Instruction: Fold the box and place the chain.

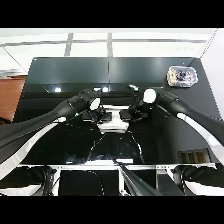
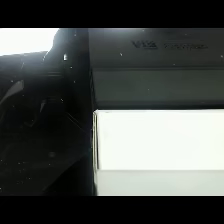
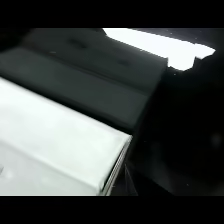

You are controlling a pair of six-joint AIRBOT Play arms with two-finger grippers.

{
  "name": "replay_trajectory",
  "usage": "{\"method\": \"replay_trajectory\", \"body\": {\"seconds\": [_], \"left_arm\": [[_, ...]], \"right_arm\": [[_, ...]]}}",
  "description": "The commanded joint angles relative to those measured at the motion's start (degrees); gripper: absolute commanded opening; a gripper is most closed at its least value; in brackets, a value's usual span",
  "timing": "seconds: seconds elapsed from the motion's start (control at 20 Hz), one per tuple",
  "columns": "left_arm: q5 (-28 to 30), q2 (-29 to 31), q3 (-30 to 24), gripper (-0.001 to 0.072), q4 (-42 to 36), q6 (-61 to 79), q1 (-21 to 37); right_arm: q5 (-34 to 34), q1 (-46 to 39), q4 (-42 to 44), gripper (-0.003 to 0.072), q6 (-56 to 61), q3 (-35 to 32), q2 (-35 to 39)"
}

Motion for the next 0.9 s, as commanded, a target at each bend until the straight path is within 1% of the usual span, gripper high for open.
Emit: {"method": "replay_trajectory", "body": {"seconds": [0.0,0.1,0.3,0.35,0.4,0.45,0.5,0.55,0.8,0.85], "left_arm": [[0.07,0.04,-0.02,0.0025,0.02,0.02,-0.02],[0.07,0.04,-0.02,0.0025,0.02,0.02,-0.02],[0.04,0.04,-0.02,0.0025,0.02,0.02,0.00],[0.04,0.04,-0.02,0.0025,0.02,0.02,-0.02],[0.04,0.04,-0.02,0.0025,0.02,0.02,-0.02],[0.04,0.04,-0.02,0.0025,0.02,0.02,-0.02],[0.07,0.04,-0.02,0.0025,0.02,0.02,-0.02],[0.07,0.04,-0.02,0.0025,0.02,0.02,-0.02],[0.11,0.04,-0.02,0.0025,0.04,0.02,0.00],[0.11,0.04,-0.02,0.0025,0.02,0.02,-0.02]], "right_arm": [[6.54,5.84,-14.60,0.0303,13.99,6.91,-4.15],[6.82,7.78,-17.49,0.0303,18.60,8.59,-5.18],[7.85,7.87,-15.61,0.0301,21.46,8.61,-7.15],[8.09,7.87,-15.30,0.0224,21.33,8.61,-7.23],[8.09,7.87,-15.12,0.0128,21.29,8.63,-7.23],[8.09,7.85,-14.56,0.0127,21.29,8.61,-7.23],[8.09,7.85,-14.60,0.0044,21.29,8.63,-7.23],[8.07,7.85,-14.58,0.0014,21.29,8.63,-7.23],[7.96,7.85,-14.47,0.0017,21.31,8.66,-7.23],[7.96,7.82,-14.38,0.0069,21.35,8.66,-7.23]]}}
